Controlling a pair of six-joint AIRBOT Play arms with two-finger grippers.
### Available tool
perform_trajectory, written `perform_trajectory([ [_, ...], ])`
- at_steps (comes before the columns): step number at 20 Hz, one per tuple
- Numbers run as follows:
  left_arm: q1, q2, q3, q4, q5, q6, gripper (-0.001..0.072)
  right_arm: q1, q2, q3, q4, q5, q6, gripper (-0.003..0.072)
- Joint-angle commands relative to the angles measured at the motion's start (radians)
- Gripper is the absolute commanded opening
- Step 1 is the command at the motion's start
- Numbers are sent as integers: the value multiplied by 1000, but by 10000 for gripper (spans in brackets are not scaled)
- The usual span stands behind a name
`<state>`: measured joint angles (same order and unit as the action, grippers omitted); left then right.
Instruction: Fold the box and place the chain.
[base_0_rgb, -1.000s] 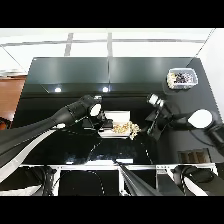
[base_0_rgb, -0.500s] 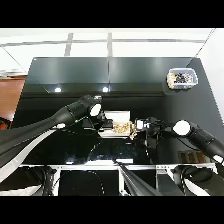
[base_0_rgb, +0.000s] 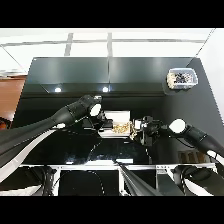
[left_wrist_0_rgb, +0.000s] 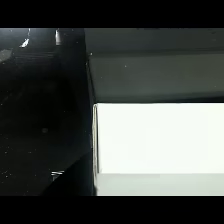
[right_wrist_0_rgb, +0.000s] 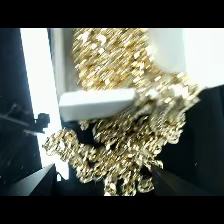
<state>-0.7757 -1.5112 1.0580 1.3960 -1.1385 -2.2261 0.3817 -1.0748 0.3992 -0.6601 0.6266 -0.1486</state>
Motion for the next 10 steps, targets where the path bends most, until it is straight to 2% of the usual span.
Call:
perform_trajectory([
  [1, 0, 0, 0, 0, 0, 0, 32, 1, -34, 7, 58, -39, -36, 669],
  [4, 0, 0, 0, 0, 0, 0, 32, 1, -52, 10, 118, -74, -36, 669],
  [7, 0, 0, 0, 0, 0, 0, 32, 1, -59, 11, 118, -74, -36, 652],
  [8, 0, 0, 0, 0, 0, 0, 31, 1, -59, 11, 121, -74, -35, 480],
  [9, 0, 0, 0, 0, 0, 0, 32, 1, -59, 11, 132, -74, -34, 359],
  [10, 0, 0, 0, 0, 0, 0, 32, 1, -59, 11, 133, -74, -33, 185],
])
